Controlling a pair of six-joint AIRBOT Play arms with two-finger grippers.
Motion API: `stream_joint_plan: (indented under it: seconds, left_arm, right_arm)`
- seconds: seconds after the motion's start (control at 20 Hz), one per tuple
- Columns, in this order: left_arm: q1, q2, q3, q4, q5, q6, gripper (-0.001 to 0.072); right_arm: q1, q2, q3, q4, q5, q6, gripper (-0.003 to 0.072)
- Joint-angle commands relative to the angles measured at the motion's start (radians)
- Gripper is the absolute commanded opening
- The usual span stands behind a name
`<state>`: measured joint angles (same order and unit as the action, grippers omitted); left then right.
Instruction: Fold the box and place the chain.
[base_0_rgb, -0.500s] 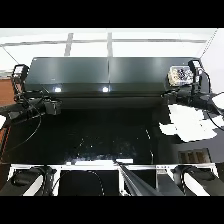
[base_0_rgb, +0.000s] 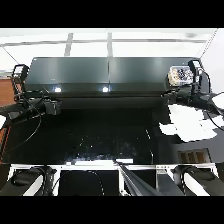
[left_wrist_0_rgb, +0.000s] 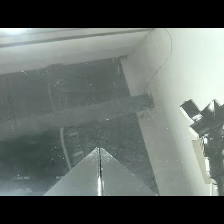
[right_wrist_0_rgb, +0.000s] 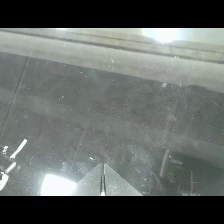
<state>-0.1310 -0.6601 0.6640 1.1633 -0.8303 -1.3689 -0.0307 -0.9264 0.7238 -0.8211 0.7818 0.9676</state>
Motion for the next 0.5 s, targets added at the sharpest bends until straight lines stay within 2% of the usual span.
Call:
stream_joint_plan:
  seconds: [0.0,0.1,0.15,0.25,0.3,0.35,0.4,0.45]
  left_arm:
    - [0.001,-0.002,-0.003,0.003,0.061,0.010,0.0032]
    - [0.001,-0.015,-0.003,-0.004,0.194,-0.001,0.0032]
    - [0.000,-0.021,-0.003,-0.022,0.239,0.000,0.0032]
    - [0.000,-0.047,-0.003,-0.028,0.335,-0.001,0.0032]
    - [-0.004,-0.069,-0.003,-0.033,0.370,-0.001,0.0035]
    - [-0.008,-0.099,-0.003,-0.042,0.387,0.000,0.0150]
    - [-0.011,-0.134,-0.003,-0.074,0.383,0.000,0.0505]
    - [-0.018,-0.169,-0.003,-0.089,0.367,-0.001,0.0703]
  right_arm:
    - [0.000,0.000,0.001,0.001,0.000,0.002,0.0021]
    - [0.001,0.000,0.001,0.022,-0.010,0.003,0.0021]
    - [0.002,0.000,0.001,0.053,-0.053,0.001,0.0021]
    - [0.002,-0.006,0.001,0.114,-0.236,0.001,0.0026]
    - [0.002,-0.019,0.001,0.125,-0.342,0.002,0.0219]
    - [0.002,-0.036,0.001,0.121,-0.412,0.001,0.0662]
    - [0.001,-0.055,0.001,0.099,-0.448,0.000,0.0720]
    - [0.001,-0.079,0.001,0.081,-0.470,-0.001,0.0720]
